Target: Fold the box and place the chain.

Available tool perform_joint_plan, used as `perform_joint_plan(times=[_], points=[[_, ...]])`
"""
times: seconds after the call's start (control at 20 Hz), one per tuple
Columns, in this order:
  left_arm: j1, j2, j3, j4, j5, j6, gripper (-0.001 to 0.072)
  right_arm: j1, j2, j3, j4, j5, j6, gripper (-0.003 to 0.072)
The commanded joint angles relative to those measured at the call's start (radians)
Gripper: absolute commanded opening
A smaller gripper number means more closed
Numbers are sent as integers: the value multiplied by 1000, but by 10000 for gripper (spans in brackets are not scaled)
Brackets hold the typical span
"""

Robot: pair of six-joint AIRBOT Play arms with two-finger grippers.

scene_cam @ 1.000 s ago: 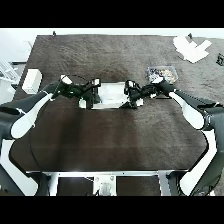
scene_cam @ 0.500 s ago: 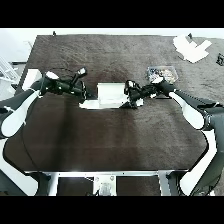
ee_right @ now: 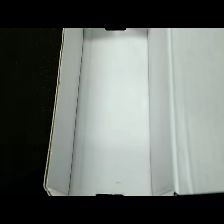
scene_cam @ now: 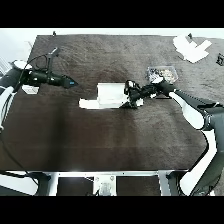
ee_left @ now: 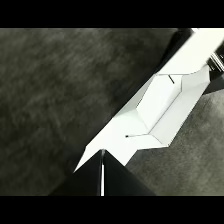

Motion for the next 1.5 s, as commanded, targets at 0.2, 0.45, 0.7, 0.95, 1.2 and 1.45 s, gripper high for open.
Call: perform_joint_plan(times=[0.2, 0.45, 0.7, 0.95, 1.2, 1.45], points=[[57, 136, -256, 5, 92, -282, 16, 1, 0, 0, 0, 0, 0, 592], [79, 174, -376, 8, 111, -361, 20, 1, 0, 0, 0, 0, 0, 592], [50, 170, -424, 10, 204, -428, 21, 1, 0, 0, 0, 0, 0, 592], [-13, 113, -432, -19, 269, -427, 22, 1, 0, 0, 0, 0, 0, 592], [-50, 52, -432, -69, 312, -404, 22, 1, 0, 0, 0, 0, 0, 592], [-93, -25, -403, -156, 323, -348, 22, 1, 0, 0, 0, 0, 0, 592]])
